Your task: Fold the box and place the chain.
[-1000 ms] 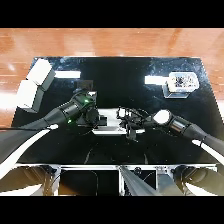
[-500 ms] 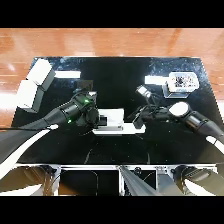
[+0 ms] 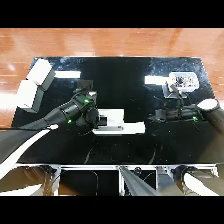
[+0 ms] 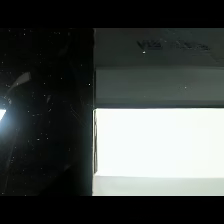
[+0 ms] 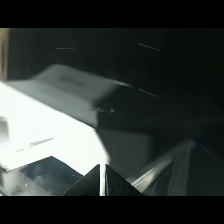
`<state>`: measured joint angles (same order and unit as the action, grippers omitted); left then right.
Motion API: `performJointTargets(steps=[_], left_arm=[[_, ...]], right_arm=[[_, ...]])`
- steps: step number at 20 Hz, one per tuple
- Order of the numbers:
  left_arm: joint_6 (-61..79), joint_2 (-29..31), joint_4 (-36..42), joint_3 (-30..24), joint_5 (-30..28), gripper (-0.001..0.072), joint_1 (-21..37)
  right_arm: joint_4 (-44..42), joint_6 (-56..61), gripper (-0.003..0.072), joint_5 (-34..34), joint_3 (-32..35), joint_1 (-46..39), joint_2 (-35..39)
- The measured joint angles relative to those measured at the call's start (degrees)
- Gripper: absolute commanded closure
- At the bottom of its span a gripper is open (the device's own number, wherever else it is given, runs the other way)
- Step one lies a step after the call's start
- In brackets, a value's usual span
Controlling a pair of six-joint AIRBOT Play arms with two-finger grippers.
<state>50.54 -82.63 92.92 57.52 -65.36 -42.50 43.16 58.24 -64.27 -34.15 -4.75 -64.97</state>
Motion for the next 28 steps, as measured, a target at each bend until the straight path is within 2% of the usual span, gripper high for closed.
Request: performJointTargets(steps=[4, 7, 11, 12, 13, 14, 16, 22, 28], left_arm=[[0.0, 0.0, 0.1, 0.0, 0.0, 0.0695, 0.0], [0.0, 0.0, 0.2, 0.0, 0.0, 0.0695, 0.0], [0.0, 0.0, 0.5, 0.0, 0.0, 0.0695, 0.0], [0.0, 0.0, 0.5, 0.0, 0.0, 0.0695, 0.0], [0.0, 0.0, 0.5, 0.0, 0.0, 0.0694, 0.0], [0.0, 0.0, 0.6, 0.0, 0.0, 0.0694, 0.0], [0.0, 0.0, 0.6, 0.0, 0.0, 0.0694, 0.0], [0.0, 0.0, 0.6, 0.0, 0.0, 0.0694, 0.0], [0.0, 0.0, 0.6, 0.0, 0.0, 0.0695, 0.0]], right_arm=[[2.6, 9.3, 0.0644, 2.6, 3.6, 0.4, -1.7], [1.8, 13.1, 0.0643, 6.1, 4.7, 5.2, -4.3], [-3.3, 15.2, 0.0642, 11.5, 4.9, 13.1, -6.6], [-3.9, 15.5, 0.0624, 12.5, 4.6, 14.6, -6.9], [-4.5, 15.6, 0.0385, 13.2, 4.2, 16.1, -7.1], [-5.0, 15.7, 0.026, 13.6, 3.7, 17.4, -7.2], [-6.0, 15.6, 0.0233, 13.5, 2.3, 19.4, -7.4], [-6.4, 14.0, 0.0232, 7.2, -3.3, 21.6, -7.5], [-6.7, 13.5, 0.0232, 3.0, -5.6, 22.8, -7.5]])
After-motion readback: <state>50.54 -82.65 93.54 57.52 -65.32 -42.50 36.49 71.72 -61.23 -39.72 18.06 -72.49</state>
